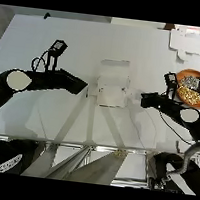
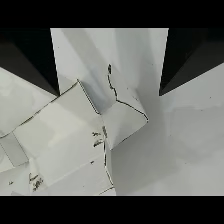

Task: Fold the box and place the chain.

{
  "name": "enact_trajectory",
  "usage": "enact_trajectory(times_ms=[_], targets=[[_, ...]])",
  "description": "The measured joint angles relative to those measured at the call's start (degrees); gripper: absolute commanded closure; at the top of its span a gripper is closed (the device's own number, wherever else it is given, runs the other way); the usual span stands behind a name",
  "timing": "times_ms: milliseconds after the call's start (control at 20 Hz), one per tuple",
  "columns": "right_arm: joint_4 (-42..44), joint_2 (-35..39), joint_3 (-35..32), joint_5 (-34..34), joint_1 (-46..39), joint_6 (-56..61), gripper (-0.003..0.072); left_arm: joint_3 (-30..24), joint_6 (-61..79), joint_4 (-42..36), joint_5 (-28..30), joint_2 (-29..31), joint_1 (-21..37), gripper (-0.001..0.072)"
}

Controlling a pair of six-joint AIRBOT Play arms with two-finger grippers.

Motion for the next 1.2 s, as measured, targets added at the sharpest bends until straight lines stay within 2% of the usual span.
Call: enact_trajectory(times_ms=[50,150,200,350,450,550,600,750,800,900,1200], targets=[[0.0,0.0,0.0,0.0,0.0,0.0,0.0681,0.0,0.0,0.0,0.0,0.0,0.0,0.0109],[0.0,0.0,0.0,0.0,0.0,0.0,0.0681,0.0,0.0,0.0,-0.5,0.0,0.0,0.0498],[0.0,0.0,0.0,0.0,0.0,0.0,0.0681,0.0,0.2,0.2,-0.8,0.0,0.0,0.0565],[0.0,0.0,0.0,0.0,0.0,0.0,0.0681,0.0,3.3,0.7,-1.4,0.0,0.3,0.0537],[0.0,0.0,0.0,0.0,0.0,0.0,0.0681,0.4,6.4,0.9,-1.9,-0.3,1.1,0.0296],[0.0,0.0,0.0,0.0,0.0,0.0,0.0681,2.4,8.9,0.9,-4.3,-1.8,2.6,0.0273],[0.0,0.0,0.0,0.0,0.0,0.0,0.0681,4.3,9.9,0.9,-6.4,-3.2,3.4,0.0268],[0.0,0.0,0.0,0.0,0.0,0.0,0.0681,12.5,12.2,0.6,-14.3,-10.1,5.9,0.0124],[0.0,0.0,0.0,0.0,0.0,0.0,0.0681,15.3,12.8,0.0,-16.5,-12.9,6.5,0.0118],[0.0,0.0,0.0,0.0,0.0,0.0,0.0681,20.6,15.2,-2.0,-20.5,-19.0,7.4,0.0011],[0.0,0.0,0.0,-0.1,0.0,0.0,0.0681,32.0,25.2,-14.6,-25.7,-36.0,8.2,0.0011]])
